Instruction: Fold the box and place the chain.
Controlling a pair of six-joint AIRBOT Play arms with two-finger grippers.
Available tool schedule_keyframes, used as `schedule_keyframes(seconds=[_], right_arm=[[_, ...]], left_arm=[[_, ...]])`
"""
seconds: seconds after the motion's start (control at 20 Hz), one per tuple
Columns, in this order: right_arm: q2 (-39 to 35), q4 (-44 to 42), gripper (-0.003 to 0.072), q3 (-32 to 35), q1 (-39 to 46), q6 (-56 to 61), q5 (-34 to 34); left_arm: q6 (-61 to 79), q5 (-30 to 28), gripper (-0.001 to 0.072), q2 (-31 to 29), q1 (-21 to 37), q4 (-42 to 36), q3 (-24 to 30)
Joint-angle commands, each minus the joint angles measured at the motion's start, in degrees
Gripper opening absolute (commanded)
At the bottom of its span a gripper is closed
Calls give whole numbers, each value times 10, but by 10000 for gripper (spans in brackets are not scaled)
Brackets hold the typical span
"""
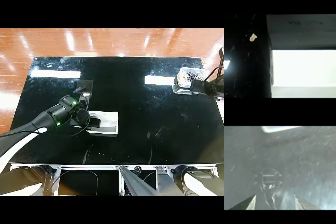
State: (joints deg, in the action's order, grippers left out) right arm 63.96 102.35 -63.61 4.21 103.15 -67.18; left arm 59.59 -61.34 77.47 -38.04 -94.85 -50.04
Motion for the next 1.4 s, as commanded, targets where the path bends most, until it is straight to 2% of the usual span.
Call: schedule_keyframes(seconds=[0.0, 0.2, 0.45, 0.55, 0.6, 0.7, 1.0, 1.35], right_arm=[[113, -48, 559, -53, 83, -37, 80], [238, -68, 558, -164, 95, -30, 135], [368, -155, 540, -291, 95, -30, 132], [402, -168, 539, -319, 95, 21, 127], [411, -168, 538, -322, 95, 60, 129], [421, -170, 418, -322, 97, 105, 128], [424, -205, 418, -323, 97, 124, 134], [429, -207, 418, -323, 105, 157, 170]], left_arm=[[0, -2, 25, 0, 0, -2, 0], [0, -15, 25, 0, 0, -2, 0], [0, -14, 25, 0, 1, -2, 0], [0, -14, 25, 0, 1, -2, 0], [0, -14, 25, 0, 1, -2, 0], [0, -14, 25, 0, 1, -2, 0], [0, -14, 26, 0, 1, -2, 0], [0, -14, 25, 0, 1, -2, 0]])
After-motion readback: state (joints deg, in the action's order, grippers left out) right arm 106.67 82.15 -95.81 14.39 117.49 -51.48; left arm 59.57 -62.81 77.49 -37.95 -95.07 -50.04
